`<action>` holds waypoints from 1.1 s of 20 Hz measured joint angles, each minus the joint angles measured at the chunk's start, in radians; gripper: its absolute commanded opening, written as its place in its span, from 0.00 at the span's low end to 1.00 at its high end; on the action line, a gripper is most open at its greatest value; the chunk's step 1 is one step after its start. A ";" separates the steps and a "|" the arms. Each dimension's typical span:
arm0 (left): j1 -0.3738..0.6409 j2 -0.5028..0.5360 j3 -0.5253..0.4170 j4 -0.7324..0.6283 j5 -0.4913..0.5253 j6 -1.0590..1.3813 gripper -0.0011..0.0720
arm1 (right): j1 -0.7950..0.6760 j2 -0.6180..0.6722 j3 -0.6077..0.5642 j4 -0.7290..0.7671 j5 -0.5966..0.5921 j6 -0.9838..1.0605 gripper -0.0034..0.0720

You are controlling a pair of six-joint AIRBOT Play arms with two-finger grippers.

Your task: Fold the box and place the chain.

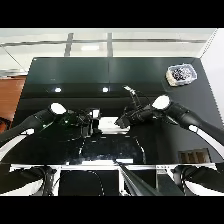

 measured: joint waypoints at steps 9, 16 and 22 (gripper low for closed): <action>0.000 0.000 0.000 0.000 0.000 0.000 0.43 | -0.029 0.001 0.024 -0.094 0.064 0.060 0.07; 0.004 0.072 0.012 0.029 -0.010 -0.117 0.99 | -0.293 0.219 0.048 -0.226 0.168 0.087 0.07; -0.044 0.132 0.127 0.071 -0.089 -0.284 0.99 | -0.452 0.266 0.049 -0.296 0.240 0.122 0.07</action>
